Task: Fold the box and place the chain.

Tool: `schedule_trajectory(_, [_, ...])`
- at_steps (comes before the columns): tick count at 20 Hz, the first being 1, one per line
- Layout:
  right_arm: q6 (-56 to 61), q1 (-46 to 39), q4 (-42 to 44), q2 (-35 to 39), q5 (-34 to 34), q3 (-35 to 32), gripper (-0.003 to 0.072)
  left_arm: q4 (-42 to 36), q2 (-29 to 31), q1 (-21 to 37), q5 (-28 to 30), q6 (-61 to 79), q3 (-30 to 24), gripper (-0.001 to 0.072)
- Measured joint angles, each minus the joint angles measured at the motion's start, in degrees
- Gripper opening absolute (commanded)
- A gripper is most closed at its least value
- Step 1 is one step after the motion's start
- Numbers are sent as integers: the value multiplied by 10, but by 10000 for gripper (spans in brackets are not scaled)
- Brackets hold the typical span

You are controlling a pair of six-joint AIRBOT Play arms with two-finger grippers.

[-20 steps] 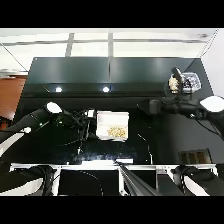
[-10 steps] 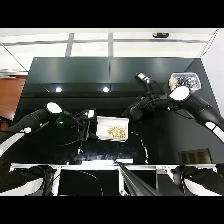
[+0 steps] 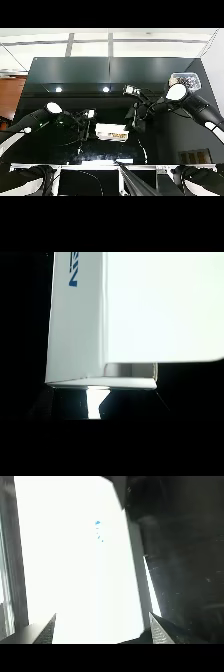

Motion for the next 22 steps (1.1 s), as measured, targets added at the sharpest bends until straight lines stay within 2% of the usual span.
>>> schedule_trajectory(7, [2, 58, -50, 5, -47, -1, 701, 0, 0, 0, 0, 0, 0, 372])
schedule_trajectory(20, [14, 70, -99, 2, -74, -9, 698, 0, 0, 0, 0, 0, 0, 372])
schedule_trajectory(22, [14, 70, -101, 2, -81, -10, 476, 0, 0, 0, 0, -1, 0, 372])
